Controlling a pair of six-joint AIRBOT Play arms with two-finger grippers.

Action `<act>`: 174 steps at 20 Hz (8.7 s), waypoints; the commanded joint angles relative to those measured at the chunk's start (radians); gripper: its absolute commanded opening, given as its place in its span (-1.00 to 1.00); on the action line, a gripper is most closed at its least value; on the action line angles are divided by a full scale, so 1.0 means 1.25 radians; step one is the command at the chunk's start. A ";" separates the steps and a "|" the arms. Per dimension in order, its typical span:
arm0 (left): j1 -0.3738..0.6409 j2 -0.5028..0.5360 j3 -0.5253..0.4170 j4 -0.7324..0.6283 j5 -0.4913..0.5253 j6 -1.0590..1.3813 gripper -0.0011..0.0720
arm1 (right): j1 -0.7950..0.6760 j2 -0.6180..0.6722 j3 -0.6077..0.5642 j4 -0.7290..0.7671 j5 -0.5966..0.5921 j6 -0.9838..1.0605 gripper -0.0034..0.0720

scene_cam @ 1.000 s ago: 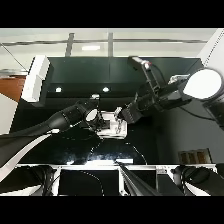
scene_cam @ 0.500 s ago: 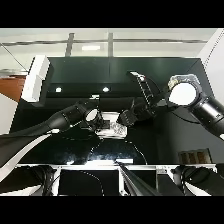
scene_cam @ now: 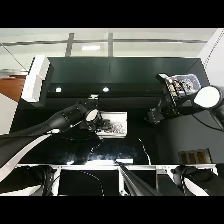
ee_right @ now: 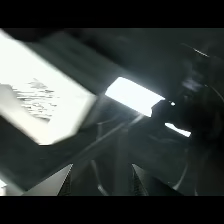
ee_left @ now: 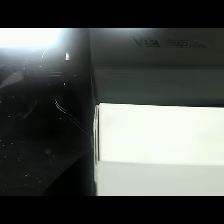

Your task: Fold the box and place the chain.

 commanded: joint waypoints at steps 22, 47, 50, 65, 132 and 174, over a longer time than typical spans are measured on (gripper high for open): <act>0.552 0.237 -0.166 -0.743 -0.181 1.558 0.99 | -0.043 0.020 -0.099 -0.012 -0.124 0.006 0.26; 0.412 0.060 -0.254 -0.702 0.044 2.148 0.97 | -0.043 0.020 -0.099 -0.028 -0.147 0.007 0.26; 0.385 0.060 -0.254 -0.703 0.077 2.111 0.97 | -0.043 0.020 -0.099 -0.028 -0.146 0.007 0.26; 0.350 0.059 -0.254 -0.714 0.102 2.098 0.71 | -0.042 0.000 -0.077 0.105 -0.304 -0.010 0.98; 0.350 0.059 -0.254 -0.714 0.103 2.098 0.71 | 0.231 -0.199 -0.021 0.189 -0.228 -0.742 0.26; 0.367 0.362 -0.253 -0.572 0.082 1.598 0.99 | -0.189 -0.106 0.065 0.363 -0.005 -0.276 -0.81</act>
